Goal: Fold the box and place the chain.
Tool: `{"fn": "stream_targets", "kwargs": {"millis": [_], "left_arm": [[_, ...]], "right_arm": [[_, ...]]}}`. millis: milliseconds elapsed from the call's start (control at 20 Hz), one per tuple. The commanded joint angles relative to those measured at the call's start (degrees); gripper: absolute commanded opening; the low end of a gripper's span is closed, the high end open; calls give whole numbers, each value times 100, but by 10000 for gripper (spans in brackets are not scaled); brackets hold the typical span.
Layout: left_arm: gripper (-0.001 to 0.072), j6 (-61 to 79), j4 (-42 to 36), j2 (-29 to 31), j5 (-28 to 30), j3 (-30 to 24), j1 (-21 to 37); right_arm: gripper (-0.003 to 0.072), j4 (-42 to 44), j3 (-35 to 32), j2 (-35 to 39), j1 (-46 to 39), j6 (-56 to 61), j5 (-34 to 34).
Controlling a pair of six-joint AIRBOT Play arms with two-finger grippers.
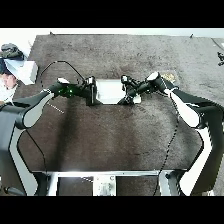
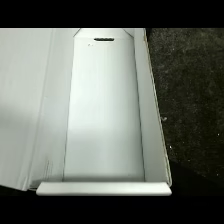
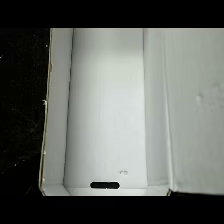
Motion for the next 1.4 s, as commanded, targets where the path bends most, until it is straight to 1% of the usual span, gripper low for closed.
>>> {"fn": "stream_targets", "kwargs": {"millis": [0, 150, 1000, 1150, 1350], "left_arm": [[705, -94, 44, -13, 42, 4, 15], [705, -256, 35, -13, 20, 4, 74], [703, 37, 61, -61, -59, 7, 87], [703, 317, -33, -61, -190, 7, 87], [703, 317, -170, -61, -251, 11, 87]], "right_arm": [[346, 0, -2, 0, 4, 2, 7], [346, 0, -2, 0, 7, 2, 7], [346, 0, -2, 0, 4, 2, 7], [346, 0, -2, 0, 7, 2, 7], [346, 0, -2, 0, 4, 2, 7]]}}
